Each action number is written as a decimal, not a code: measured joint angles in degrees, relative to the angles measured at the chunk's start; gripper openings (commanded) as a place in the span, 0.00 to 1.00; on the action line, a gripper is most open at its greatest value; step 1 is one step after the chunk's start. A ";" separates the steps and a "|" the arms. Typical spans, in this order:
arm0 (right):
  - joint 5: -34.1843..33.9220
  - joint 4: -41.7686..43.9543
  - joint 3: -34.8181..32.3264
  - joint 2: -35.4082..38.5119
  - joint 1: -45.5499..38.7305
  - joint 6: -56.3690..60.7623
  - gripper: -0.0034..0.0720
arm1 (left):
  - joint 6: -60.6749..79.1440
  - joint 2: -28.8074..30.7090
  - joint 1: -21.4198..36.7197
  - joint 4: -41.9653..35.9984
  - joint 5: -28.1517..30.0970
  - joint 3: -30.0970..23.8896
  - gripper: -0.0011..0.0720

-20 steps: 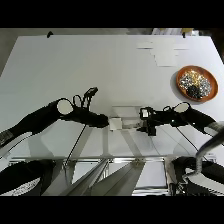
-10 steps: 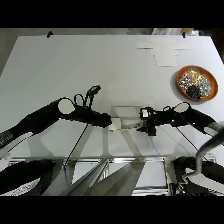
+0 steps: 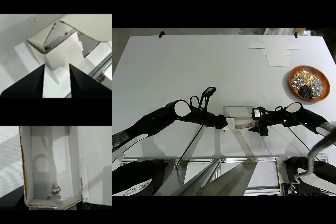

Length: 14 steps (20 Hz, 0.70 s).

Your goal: Fold the box and place the chain.

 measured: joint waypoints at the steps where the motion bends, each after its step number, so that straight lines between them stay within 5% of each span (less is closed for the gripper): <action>1: 0.00 0.00 0.00 0.00 0.00 0.00 0.49 | -0.42 -0.04 -0.26 0.04 0.46 0.02 0.49; 14: 0.07 0.00 0.00 0.00 -0.02 0.07 0.49 | -20.94 -5.38 -6.01 14.75 0.13 7.98 0.49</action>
